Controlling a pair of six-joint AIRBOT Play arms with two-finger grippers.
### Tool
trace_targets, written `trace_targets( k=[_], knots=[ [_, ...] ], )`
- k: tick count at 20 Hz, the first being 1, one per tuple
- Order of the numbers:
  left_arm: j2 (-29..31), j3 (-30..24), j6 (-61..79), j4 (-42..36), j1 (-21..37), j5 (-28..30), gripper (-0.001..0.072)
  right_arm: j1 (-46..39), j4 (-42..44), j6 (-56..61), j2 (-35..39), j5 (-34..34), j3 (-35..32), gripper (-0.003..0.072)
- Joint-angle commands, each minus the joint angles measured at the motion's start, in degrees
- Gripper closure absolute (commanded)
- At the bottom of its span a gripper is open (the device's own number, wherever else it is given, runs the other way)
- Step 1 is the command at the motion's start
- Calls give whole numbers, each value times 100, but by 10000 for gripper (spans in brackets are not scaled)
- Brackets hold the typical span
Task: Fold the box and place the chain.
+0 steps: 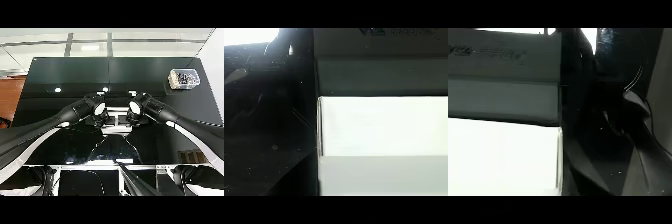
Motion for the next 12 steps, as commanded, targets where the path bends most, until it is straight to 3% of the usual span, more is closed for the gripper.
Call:
trace_targets(
  k=[1, 3, 4, 6, 7, 8, 9, 12],
  knots=[
    [0, 2, -2, 0, 2, 24, 684, 4, -83, 155, -4, 7, 7, 415],
    [0, 2, -2, -2, 2, 24, 684, 2, -90, 151, -4, 7, 7, 631],
    [0, 2, -2, 0, 2, 24, 684, 4, -87, 149, -4, -2, 7, 674],
    [0, 2, -2, 0, 2, 24, 684, 4, -72, 149, -2, 4, 7, 672],
    [0, 2, -2, -2, 2, 22, 684, 4, -72, 142, 28, 11, 13, 628],
    [0, 2, -2, 0, 2, 11, 684, 2, -129, 120, 118, 26, 35, 402],
    [0, 2, 2, 2, 2, -2, 684, 0, -197, -68, 264, 72, 92, 277],
    [0, 2, 13, 0, 2, 4, 684, -39, -586, -796, 898, 656, 385, 277]
  ],
)
